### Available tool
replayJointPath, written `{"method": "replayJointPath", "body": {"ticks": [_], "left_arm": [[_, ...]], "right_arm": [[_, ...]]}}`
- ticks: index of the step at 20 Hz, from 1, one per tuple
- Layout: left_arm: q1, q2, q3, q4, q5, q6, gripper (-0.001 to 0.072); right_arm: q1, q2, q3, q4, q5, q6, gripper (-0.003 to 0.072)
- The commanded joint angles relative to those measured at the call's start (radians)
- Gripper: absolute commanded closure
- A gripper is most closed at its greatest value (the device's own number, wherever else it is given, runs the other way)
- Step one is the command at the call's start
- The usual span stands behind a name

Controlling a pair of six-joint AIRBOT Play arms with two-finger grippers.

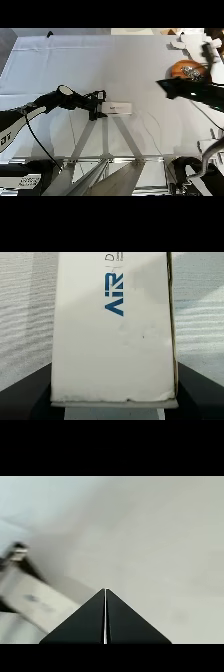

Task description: Fold the box and place the chain.

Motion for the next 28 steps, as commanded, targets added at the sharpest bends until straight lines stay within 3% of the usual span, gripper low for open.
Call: {"method": "replayJointPath", "body": {"ticks": [1, 3, 5, 6, 7, 11, 13, 15, 17, 20, 22, 24, 28], "left_arm": [[0.000, 0.000, 0.001, 0.000, 0.000, 0.000, 0.0434], [0.000, 0.000, 0.001, 0.000, 0.000, 0.000, 0.0434], [0.000, 0.000, 0.001, 0.000, 0.000, 0.000, 0.0437], [0.000, 0.000, 0.001, -0.005, 0.003, 0.001, 0.0474], [0.000, 0.001, 0.001, -0.008, 0.011, -0.005, 0.0687], [0.003, 0.058, 0.001, 0.006, 0.046, -0.161, 0.0701], [0.003, 0.138, 0.001, 0.069, 0.137, -0.382, 0.0702], [0.003, 0.243, 0.001, 0.256, 0.223, -0.690, 0.0702], [0.003, 0.345, 0.001, 0.549, 0.235, -1.014, 0.0703], [0.006, 0.471, 0.001, 1.069, 0.157, -1.574, 0.0699], [0.039, 0.522, 0.001, 1.290, 0.046, -1.796, 0.0701], [0.119, 0.557, 0.001, 1.312, 0.011, -1.866, 0.0701], [0.344, 0.622, 0.001, 1.238, 0.176, -2.058, 0.0701]], "right_arm": [[-0.126, 0.141, 0.002, -0.464, 0.034, 0.196, 0.0677], [-0.161, 0.155, 0.002, -0.629, 0.058, 0.295, 0.0677], [-0.193, 0.152, 0.002, -0.674, 0.065, 0.341, 0.0676], [-0.203, 0.151, 0.002, -0.674, 0.064, 0.341, 0.0676], [-0.207, 0.150, 0.002, -0.674, 0.064, 0.341, 0.0676], [-0.207, 0.150, 0.002, -0.671, 0.065, 0.341, 0.0676], [-0.207, 0.150, 0.002, -0.669, 0.065, 0.341, 0.0676], [-0.207, 0.150, 0.002, -0.663, 0.074, 0.341, 0.0676], [-0.207, 0.150, 0.002, -0.634, 0.095, 0.341, 0.0676], [-0.207, 0.150, 0.002, -0.594, 0.109, 0.341, 0.0676], [-0.207, 0.150, 0.002, -0.576, 0.109, 0.341, 0.0676], [-0.207, 0.150, 0.002, -0.568, 0.109, 0.341, 0.0676], [-0.207, 0.150, 0.002, -0.569, 0.109, 0.341, 0.0676]]}}
